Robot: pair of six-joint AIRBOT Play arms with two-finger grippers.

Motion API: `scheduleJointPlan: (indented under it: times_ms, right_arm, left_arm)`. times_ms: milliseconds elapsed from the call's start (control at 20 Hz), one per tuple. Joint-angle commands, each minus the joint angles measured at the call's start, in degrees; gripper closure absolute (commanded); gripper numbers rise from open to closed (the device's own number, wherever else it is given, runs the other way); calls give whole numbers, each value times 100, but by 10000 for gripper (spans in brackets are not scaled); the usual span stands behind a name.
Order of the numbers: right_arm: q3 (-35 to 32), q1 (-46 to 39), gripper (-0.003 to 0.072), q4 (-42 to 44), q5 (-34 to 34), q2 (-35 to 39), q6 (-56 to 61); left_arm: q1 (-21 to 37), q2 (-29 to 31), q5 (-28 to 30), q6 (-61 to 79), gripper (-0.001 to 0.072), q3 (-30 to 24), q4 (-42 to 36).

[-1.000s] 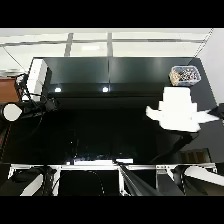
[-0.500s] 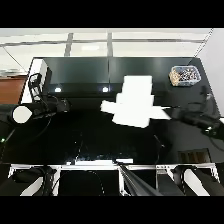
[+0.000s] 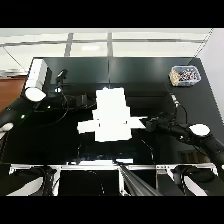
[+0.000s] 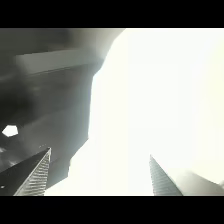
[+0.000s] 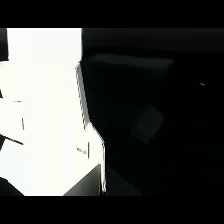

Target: Fold the box and place the chain.

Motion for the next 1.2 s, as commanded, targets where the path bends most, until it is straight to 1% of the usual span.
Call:
scheduleJointPlan:
  times_ms: [0, 50, 100, 150, 200, 250, 300, 350, 400, 450, 500, 600, 650, 700, 800, 850, 900, 950, 1000, 1050, 1100, 1150]
  right_arm:
    - [-22, 326, 677, -9, -214, 11, 4]
    - [-22, 328, 677, -11, -197, 11, 2]
    - [-22, 328, 677, -20, -201, 11, -2]
    - [-22, 326, 677, -83, -227, 11, 0]
    - [-22, 326, 677, -131, -247, 11, 0]
    - [-22, 328, 677, -133, -247, 11, 0]
    - [-22, 328, 677, -136, -243, 11, 0]
    - [-22, 328, 677, -138, -243, 11, 0]
    - [-22, 326, 677, -138, -243, 11, 0]
    - [-22, 328, 677, -140, -234, 11, 0]
    - [-22, 328, 677, -138, -219, 11, 0]
    - [-22, 328, 677, -238, -208, 11, 2]
    - [-22, 326, 677, -269, -201, 11, 2]
    - [-22, 328, 677, -264, -199, 11, 2]
    - [-22, 326, 676, -275, -195, 11, -2]
    - [-22, 328, 677, -326, -157, 11, 0]
    - [-22, 328, 676, -435, -125, 9, 0]
    - [-22, 328, 677, -529, -105, 9, 4]
    - [-22, 326, 677, -529, -90, 9, 4]
    - [-22, 326, 676, -525, -85, 9, 4]
    - [-20, 326, 677, -527, -72, 9, 4]
    - [-20, 326, 677, -525, -68, 9, 4]
  left_arm:
    - [153, -999, -568, 717, -4, 382, -868]
    - [151, -1239, -726, 1023, -4, 446, -1040]
    - [153, -1504, -1106, 1593, -4, 514, -1342]
    - [162, -1725, -1615, 2199, -4, 573, -1569]
    - [162, -1908, -2090, 2651, -4, 619, -1611]
    - [162, -2033, -2393, 2949, -4, 632, -1591]
    - [162, -2122, -2610, 3250, -1, 632, -1552]
    - [162, -2168, -2754, 3539, 21, 632, -1504]
    - [162, -2184, -2826, 3869, 23, 634, -1458]
    - [157, -2181, -2785, 4179, 68, 645, -1416]
    - [153, -2186, -2804, 4430, 151, 675, -1344]
    - [149, -2190, -2802, 4546, 160, 745, -1272]
    - [151, -2194, -2791, 4564, 185, 804, -1178]
    - [149, -2212, -2796, 4564, 226, 859, -1067]
    - [96, -2323, -2863, 4631, 226, 940, -1016]
    - [42, -2417, -2970, 4690, 264, 1001, -990]
    - [-39, -2535, -3086, 4693, 432, 1102, -898]
    - [-125, -2645, -3209, 4690, 486, 1217, -767]
    - [-214, -2726, -3298, 4677, 494, 1322, -632]
    - [-299, -2747, -3307, 4666, 544, 1379, -507]
    - [-365, -2747, -3303, 4666, 555, 1427, -400]
    - [-409, -2747, -3309, 4669, 653, 1480, -317]
